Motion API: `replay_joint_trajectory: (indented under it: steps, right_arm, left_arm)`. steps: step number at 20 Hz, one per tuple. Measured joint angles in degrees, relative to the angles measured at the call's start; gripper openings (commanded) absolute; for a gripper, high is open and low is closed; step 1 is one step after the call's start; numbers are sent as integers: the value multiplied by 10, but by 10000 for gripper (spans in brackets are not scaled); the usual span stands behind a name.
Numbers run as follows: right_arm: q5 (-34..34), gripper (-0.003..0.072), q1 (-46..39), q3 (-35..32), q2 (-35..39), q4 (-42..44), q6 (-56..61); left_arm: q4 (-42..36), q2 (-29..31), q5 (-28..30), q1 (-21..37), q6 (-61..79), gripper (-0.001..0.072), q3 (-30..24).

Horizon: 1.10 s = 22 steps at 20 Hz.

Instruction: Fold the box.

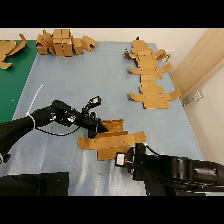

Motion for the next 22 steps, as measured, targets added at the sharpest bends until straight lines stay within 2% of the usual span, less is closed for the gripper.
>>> replay_joint_trajectory:
  steps: [3,7,22]
  right_arm:
    - [14,501,13,2,-45,-45,-8]
    - [37,501,18,5,-75,-81,-6]
    - [55,500,20,5,-121,-157,36]
  left_arm:
    - [0,0,0,0,0,14,0]
    - [0,0,0,0,-1,14,0]
    - [0,0,0,0,0,14,0]
